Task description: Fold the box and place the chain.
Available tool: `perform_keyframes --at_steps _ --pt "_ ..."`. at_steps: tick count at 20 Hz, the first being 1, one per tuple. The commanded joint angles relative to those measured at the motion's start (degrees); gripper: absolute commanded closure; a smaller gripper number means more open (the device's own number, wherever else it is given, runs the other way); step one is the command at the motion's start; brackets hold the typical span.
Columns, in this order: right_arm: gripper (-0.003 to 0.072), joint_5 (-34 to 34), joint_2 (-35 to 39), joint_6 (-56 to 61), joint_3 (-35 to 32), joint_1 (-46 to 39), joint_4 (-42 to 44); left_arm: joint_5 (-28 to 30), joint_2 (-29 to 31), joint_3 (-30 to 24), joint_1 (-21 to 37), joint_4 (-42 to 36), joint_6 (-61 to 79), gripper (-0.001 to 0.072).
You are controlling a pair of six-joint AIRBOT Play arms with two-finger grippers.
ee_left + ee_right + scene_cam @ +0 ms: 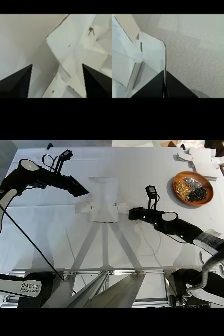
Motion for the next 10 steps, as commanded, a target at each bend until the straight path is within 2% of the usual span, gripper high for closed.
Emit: perform_keyframes --at_steps 1,10 --pt "0.0675 0.02 -0.04 0.0 0.0 0.07 0.0 -1.57 -3.89 1.07 0.04 -5.81 5.33 0.0015" --pt "0.0675 0.02 -0.04 0.0 0.0 0.07 0.0 0.02 -6.03 1.07 -2.34 -5.77 7.87 0.0015"
